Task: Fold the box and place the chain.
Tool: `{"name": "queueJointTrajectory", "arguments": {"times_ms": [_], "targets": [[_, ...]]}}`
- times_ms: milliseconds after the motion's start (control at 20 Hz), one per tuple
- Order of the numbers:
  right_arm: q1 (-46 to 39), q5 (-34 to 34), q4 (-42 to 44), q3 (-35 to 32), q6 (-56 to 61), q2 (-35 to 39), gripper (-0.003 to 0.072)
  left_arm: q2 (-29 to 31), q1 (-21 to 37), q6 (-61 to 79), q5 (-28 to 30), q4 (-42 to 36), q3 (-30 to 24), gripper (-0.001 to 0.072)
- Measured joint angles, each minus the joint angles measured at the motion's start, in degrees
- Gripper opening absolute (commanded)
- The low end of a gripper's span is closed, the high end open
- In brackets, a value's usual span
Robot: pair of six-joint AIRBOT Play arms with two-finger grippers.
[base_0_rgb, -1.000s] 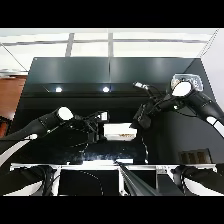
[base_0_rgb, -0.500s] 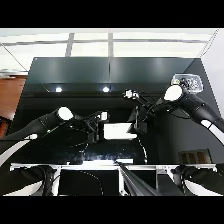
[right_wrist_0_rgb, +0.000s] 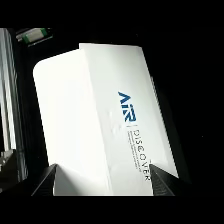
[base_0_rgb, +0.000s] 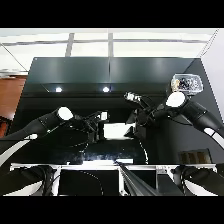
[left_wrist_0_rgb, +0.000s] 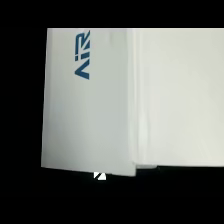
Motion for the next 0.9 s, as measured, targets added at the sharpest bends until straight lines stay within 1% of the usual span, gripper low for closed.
{"name": "queueJointTrajectory", "arguments": {"times_ms": [250, 550, 650, 900], "targets": [[0.1, -1.2, -0.8, -1.5, -4.2, 0.2, 0.0700, 0.0, 0.0, 0.0, -0.1, 0.0, 0.0, 0.0368], [0.1, -1.5, -3.4, -1.1, -5.1, 0.2, 0.0698, 0.0, 0.0, 0.0, -0.1, 0.0, 0.0, 0.0368], [0.1, -0.4, -5.0, 0.2, -3.8, 1.0, 0.0699, 0.0, 0.0, 0.0, -0.2, 0.0, 0.0, 0.0368], [0.1, 1.3, -12.4, 1.5, 3.6, 4.1, 0.0700, 0.0, 0.0, 0.0, -0.9, 0.0, 0.0, 0.0368]]}}
